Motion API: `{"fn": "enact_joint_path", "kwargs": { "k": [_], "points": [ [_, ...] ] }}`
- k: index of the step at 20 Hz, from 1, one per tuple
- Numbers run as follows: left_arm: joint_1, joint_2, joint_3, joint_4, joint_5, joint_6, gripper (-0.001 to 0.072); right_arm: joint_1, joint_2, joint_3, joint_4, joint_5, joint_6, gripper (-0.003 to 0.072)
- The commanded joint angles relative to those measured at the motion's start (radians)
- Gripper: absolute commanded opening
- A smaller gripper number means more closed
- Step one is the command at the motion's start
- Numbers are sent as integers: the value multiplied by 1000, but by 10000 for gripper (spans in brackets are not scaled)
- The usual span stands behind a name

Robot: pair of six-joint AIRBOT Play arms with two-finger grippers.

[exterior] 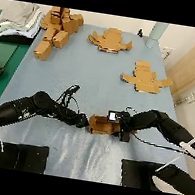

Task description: Fold the box.

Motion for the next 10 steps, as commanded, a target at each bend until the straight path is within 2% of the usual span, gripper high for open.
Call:
{"fn": "enact_joint_path", "kwargs": {
  "k": [1, 5, 6, 7, 10],
  "points": [
    [-1, 0, 4, -19, 6, 0, 362, 0, 0, 1, 0, 0, 0, 484],
    [-2, 0, 4, -30, -16, 2, 376, 0, 0, 1, 0, 0, 0, 484],
    [-3, -1, 4, -44, -24, 13, 473, 0, 0, 1, 0, 0, 0, 484],
    [-3, -4, 4, -56, -23, 13, 530, 0, 0, 1, 0, 0, 0, 484],
    [-3, -33, 4, -126, -18, 69, 530, 0, 0, 1, 0, 0, 0, 484]
  ]
}}
